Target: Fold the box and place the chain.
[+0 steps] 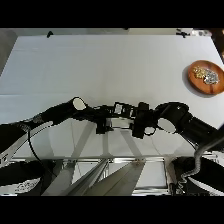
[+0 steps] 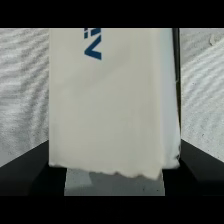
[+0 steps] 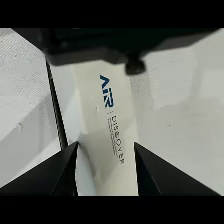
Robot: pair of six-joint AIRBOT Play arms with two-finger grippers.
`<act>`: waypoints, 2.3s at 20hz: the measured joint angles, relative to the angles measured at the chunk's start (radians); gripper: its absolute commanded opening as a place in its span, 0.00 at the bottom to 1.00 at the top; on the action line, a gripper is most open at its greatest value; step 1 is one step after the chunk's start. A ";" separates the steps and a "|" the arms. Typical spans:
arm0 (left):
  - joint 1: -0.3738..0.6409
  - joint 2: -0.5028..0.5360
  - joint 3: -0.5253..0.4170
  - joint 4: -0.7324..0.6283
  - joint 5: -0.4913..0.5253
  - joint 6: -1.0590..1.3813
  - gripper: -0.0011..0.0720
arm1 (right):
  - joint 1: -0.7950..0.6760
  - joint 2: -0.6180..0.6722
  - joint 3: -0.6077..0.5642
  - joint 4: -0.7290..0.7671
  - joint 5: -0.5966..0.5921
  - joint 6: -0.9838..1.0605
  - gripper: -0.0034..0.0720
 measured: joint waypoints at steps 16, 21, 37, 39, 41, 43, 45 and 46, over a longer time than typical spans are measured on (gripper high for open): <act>0.000 0.000 0.000 0.000 0.000 0.001 0.49 | 0.023 0.000 -0.048 -0.029 -0.076 0.115 0.50; 0.000 0.000 0.000 0.001 0.000 0.002 0.49 | 0.040 0.000 -0.060 -0.035 -0.085 0.137 0.50; 0.000 0.000 0.000 0.000 0.000 0.001 0.49 | 0.062 0.000 -0.078 -0.090 -0.135 0.246 0.45; 0.000 0.000 0.000 0.000 0.000 0.001 0.49 | 0.072 0.000 -0.078 -0.094 -0.133 0.246 0.50; 0.000 0.000 0.000 0.001 0.000 0.002 0.49 | 0.090 0.000 -0.078 -0.100 -0.129 0.248 0.50; 0.000 0.000 0.000 0.002 0.000 0.002 0.49 | 0.104 0.000 -0.078 -0.100 -0.127 0.249 0.50; 0.000 0.000 0.000 0.002 0.000 0.002 0.49 | 0.111 0.000 -0.077 -0.100 -0.121 0.257 0.50; 0.000 0.000 0.000 0.002 0.000 0.002 0.49 | 0.114 0.000 -0.077 -0.101 -0.116 0.262 0.49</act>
